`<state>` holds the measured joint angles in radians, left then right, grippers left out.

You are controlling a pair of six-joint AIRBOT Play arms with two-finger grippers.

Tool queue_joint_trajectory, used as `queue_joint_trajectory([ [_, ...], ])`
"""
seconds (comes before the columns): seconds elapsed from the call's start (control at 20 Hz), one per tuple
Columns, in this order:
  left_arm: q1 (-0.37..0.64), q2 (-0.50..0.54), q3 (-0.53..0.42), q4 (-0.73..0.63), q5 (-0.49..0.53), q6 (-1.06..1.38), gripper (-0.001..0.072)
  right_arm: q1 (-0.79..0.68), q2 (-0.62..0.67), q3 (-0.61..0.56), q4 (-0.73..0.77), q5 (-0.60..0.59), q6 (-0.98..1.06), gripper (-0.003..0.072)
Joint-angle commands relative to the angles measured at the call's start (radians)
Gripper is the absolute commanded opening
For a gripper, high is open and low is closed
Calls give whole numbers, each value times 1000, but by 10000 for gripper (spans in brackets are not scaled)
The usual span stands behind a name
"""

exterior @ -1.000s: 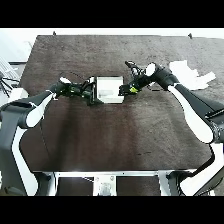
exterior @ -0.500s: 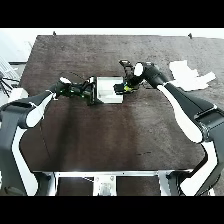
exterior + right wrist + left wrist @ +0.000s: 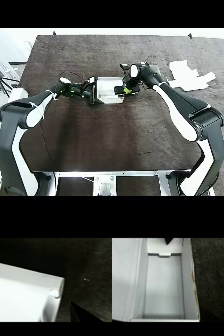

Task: Fold the box and place the chain.

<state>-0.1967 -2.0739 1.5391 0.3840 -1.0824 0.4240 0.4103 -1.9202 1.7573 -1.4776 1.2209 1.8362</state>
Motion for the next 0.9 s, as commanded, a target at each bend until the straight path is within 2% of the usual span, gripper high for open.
queue_joint_trajectory([
  [0.0,0,0,0,0,1,0,350,2,-6,18,-34,4,46,384],
  [0.4,0,0,0,0,0,0,350,26,-39,41,-35,3,109,341],
  [0.65,0,0,0,0,1,0,350,33,-69,73,-35,5,129,229],
  [0.75,0,0,0,0,1,0,349,33,-72,73,-35,11,129,220],
  [0.85,0,0,0,0,1,0,350,33,-73,73,-35,11,129,137],
])
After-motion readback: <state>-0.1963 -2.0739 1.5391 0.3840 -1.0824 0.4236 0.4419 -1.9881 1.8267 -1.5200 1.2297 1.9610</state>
